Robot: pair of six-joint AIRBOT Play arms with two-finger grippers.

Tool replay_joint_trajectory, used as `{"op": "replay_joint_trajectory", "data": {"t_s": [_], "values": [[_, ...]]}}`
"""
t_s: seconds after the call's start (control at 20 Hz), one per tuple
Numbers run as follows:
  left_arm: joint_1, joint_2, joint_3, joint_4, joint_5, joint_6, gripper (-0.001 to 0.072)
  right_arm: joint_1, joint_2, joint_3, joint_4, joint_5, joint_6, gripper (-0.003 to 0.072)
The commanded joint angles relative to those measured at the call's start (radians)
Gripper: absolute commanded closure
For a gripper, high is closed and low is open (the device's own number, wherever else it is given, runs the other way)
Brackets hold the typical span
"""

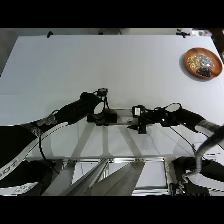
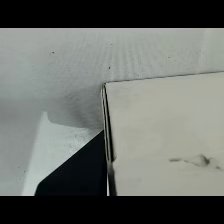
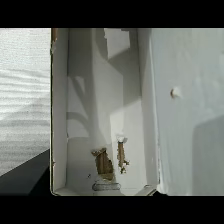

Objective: Fold the box and place the chain.

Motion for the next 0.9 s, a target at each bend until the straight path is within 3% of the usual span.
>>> {"op": "replay_joint_trajectory", "data": {"t_s": [0.0, 0.05, 0.1, 0.4, 0.5, 0.55, 0.6, 0.85], "values": [[-0.001, 0.000, -0.001, -0.021, 0.032, -0.003, 0.0643, 0.000, 0.001, 0.000, 0.000, 0.000, 0.000, 0.0283], [-0.001, 0.003, -0.001, -0.022, 0.031, -0.003, 0.0548, 0.000, 0.001, 0.000, 0.000, 0.000, 0.000, 0.0283], [-0.001, 0.008, -0.001, -0.022, 0.030, -0.003, 0.0523, 0.000, 0.001, 0.000, 0.000, 0.000, -0.001, 0.0283], [-0.001, 0.021, -0.001, -0.016, 0.031, -0.001, 0.0496, 0.000, 0.001, 0.000, 0.000, 0.000, 0.000, 0.0283], [-0.001, 0.021, -0.001, -0.014, 0.031, -0.001, 0.0529, 0.000, 0.001, 0.000, 0.000, 0.000, 0.000, 0.0283], [-0.001, 0.021, -0.001, -0.011, 0.031, -0.001, 0.0612, 0.000, 0.001, 0.000, 0.000, 0.000, 0.000, 0.0283], [-0.001, 0.021, -0.001, -0.008, 0.031, -0.001, 0.0638, 0.000, 0.001, 0.000, 0.000, 0.000, 0.000, 0.0283], [-0.001, 0.021, -0.001, 0.043, 0.002, 0.000, 0.0698, 0.000, 0.001, 0.000, 0.000, 0.000, -0.001, 0.0283]]}}
